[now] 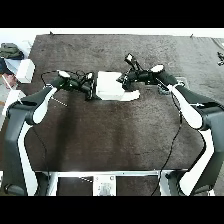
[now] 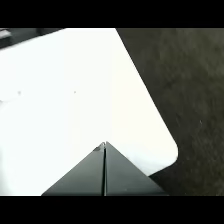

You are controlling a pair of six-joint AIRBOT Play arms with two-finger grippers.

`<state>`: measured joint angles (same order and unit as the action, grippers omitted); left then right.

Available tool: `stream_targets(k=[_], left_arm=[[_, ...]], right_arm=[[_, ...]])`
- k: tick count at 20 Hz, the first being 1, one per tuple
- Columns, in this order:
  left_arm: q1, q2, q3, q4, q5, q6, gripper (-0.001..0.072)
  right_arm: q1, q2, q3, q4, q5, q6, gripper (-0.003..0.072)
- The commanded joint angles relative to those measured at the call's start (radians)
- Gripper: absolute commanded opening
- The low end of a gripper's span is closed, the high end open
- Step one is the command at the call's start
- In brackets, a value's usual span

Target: Fold the box and place the chain.

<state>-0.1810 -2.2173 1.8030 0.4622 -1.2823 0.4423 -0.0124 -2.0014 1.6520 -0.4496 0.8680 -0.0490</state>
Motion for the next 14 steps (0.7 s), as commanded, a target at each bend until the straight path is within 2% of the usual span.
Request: stream_targets(k=[1,4,7,11,14], left_arm=[[0.000,0.000,0.000,0.001,0.000,0.003,0.0272],[0.000,0.000,0.000,0.001,0.000,0.003,0.0273],[0.000,0.000,0.000,0.001,0.000,0.003,0.0273],[0.000,0.001,0.000,0.001,0.000,0.003,0.0273],[0.000,0.000,0.000,0.001,0.000,0.003,0.0273]], right_arm=[[0.001,-0.032,-0.001,-0.019,0.011,0.002,-0.0017],[0.000,-0.037,0.000,-0.086,0.036,0.002,-0.0017],[0.000,-0.015,0.006,-0.084,0.033,0.001,-0.0017],[-0.007,0.090,0.008,-0.085,0.032,0.002,-0.0017],[-0.031,0.177,0.008,-0.167,0.139,0.002,-0.0015]])
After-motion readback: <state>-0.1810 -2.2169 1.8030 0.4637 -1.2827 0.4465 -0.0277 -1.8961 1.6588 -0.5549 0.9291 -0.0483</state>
